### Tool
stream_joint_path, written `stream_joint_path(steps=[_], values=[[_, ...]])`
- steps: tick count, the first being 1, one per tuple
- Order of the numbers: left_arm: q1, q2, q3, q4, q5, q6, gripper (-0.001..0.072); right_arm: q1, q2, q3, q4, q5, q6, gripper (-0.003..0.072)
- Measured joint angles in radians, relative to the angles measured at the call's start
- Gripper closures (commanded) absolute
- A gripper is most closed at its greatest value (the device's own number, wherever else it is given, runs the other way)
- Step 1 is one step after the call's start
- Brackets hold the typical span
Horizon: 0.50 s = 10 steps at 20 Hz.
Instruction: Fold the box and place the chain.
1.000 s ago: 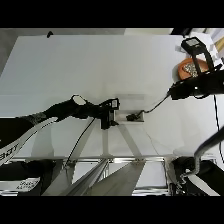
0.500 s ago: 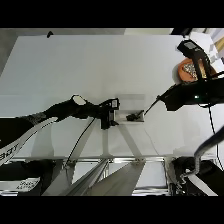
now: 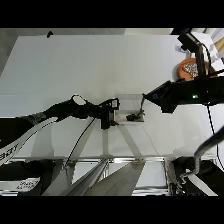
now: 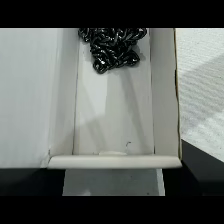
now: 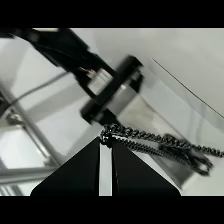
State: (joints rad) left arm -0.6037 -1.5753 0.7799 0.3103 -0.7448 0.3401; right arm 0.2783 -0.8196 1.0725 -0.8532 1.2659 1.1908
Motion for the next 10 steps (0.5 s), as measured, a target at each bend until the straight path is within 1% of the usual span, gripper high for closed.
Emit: stream_joint_path(steps=[4, 10], values=[[0.0, 0.0, 0.0, 0.0, 0.0, 0.0, 0.0572, 0.0, 0.0, 0.0, 0.082, -0.017, -0.046, 0.0673], [0.0, 0.0, 0.0, 0.0, 0.0, 0.0, 0.0572, 0.0, 0.0, 0.0, 0.115, -0.026, -0.066, 0.0673]])
